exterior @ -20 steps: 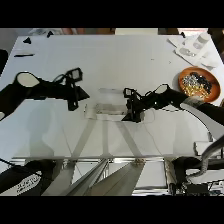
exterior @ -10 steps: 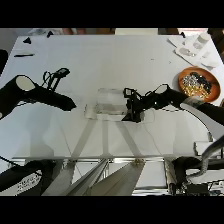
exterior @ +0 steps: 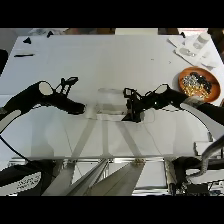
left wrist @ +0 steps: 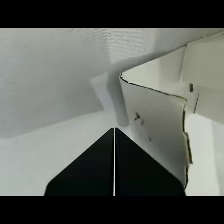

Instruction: Fold the box and place the chain.

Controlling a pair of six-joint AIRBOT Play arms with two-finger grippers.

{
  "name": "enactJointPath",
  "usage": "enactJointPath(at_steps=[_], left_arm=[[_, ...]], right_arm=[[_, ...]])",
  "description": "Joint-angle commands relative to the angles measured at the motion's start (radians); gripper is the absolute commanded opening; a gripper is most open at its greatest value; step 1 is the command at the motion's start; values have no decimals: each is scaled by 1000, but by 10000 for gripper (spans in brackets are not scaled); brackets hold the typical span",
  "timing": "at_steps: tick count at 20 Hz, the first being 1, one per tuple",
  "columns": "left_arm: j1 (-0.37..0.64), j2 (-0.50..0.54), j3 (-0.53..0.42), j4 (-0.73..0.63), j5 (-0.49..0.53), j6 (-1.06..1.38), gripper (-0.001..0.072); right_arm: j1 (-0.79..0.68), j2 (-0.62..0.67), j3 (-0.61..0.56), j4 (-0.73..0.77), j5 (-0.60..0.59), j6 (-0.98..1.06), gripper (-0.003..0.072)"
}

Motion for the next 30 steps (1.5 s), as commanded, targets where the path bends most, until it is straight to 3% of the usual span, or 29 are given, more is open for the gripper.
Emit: enactJointPath(at_steps=[1,9,20,22,24,26,27,30], left_arm=[[-15,-24,-1,-15,5,-18,3],[-18,-43,-1,-254,4,108,4],[-10,-42,-1,-303,-26,108,9],[-2,-32,-1,-312,-36,108,21],[10,-9,-1,-320,-36,108,97],[25,15,-1,-329,-29,127,111],[32,22,-1,-330,-25,127,163],[29,19,-2,-334,-23,127,163]], right_arm=[[1,0,0,0,0,0,347],[1,0,0,0,0,0,347],[1,0,0,0,0,0,347],[1,0,0,1,1,0,347],[1,0,0,0,0,0,347],[1,0,0,1,1,0,347],[1,0,0,0,0,0,347],[1,0,0,0,0,0,347]])
